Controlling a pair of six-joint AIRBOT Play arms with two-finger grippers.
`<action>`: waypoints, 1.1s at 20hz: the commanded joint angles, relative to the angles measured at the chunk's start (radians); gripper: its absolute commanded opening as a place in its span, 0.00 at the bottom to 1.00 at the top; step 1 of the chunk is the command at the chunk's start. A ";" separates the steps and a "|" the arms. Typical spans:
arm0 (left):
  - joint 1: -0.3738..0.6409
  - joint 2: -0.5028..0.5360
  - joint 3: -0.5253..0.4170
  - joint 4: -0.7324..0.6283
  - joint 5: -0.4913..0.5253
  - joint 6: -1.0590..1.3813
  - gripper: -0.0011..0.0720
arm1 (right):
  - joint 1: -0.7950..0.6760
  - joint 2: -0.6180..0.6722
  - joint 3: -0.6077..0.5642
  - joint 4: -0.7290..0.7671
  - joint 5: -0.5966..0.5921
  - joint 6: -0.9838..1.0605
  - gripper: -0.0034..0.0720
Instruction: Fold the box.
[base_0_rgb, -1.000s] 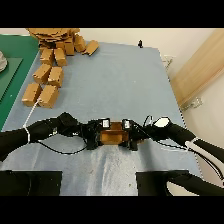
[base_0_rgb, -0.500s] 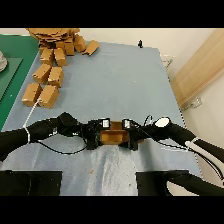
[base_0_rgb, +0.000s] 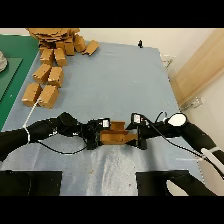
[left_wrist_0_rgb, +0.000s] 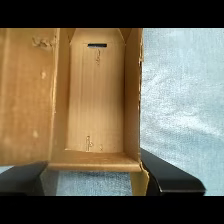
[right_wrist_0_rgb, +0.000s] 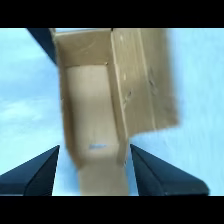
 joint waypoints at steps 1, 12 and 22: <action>-0.001 0.000 0.001 0.000 -0.001 0.001 0.35 | -0.058 0.149 0.008 -0.016 0.056 0.303 1.00; -0.001 0.000 0.001 0.000 -0.001 0.001 0.35 | -0.050 0.202 -0.045 0.191 0.029 1.102 0.81; -0.001 0.000 0.001 0.000 -0.001 0.001 0.35 | -0.042 -0.158 0.035 0.488 -0.010 0.874 0.05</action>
